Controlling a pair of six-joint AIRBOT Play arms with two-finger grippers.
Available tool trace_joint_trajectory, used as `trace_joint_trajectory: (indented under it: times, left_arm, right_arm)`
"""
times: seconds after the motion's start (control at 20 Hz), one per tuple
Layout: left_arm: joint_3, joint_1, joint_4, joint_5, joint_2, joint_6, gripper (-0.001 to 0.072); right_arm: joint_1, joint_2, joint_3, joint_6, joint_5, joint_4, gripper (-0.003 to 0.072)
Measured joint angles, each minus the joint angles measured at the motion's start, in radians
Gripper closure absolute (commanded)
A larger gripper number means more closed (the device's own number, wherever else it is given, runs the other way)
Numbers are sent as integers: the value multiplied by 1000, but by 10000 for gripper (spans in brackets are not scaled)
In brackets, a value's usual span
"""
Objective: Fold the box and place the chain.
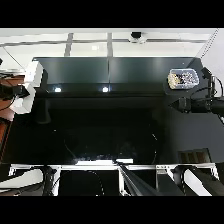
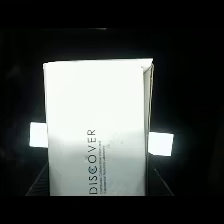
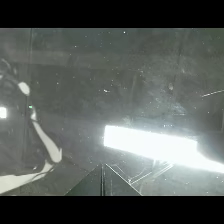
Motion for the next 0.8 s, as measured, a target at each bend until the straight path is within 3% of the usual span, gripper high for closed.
trace_joint_trajectory:
  times: [0.3,0.35,0.4,0.7,0.75,0.8]
  left_arm:
    - [84,10,-44,98,-164,103,412]
    - [99,10,-47,100,-183,111,265]
    - [115,10,-48,105,-200,118,0]
    - [244,-5,-55,60,-189,97,2]
    - [278,-10,-58,33,-171,82,73]
    - [312,-16,-66,11,-149,61,358]
  right_arm:
    - [0,0,0,47,0,0,673]
    - [0,0,0,49,-1,0,673]
    - [0,0,0,51,-1,0,673]
    - [20,0,0,54,-14,0,673]
    - [36,0,0,49,-24,0,673]
    - [58,0,0,40,-45,0,673]
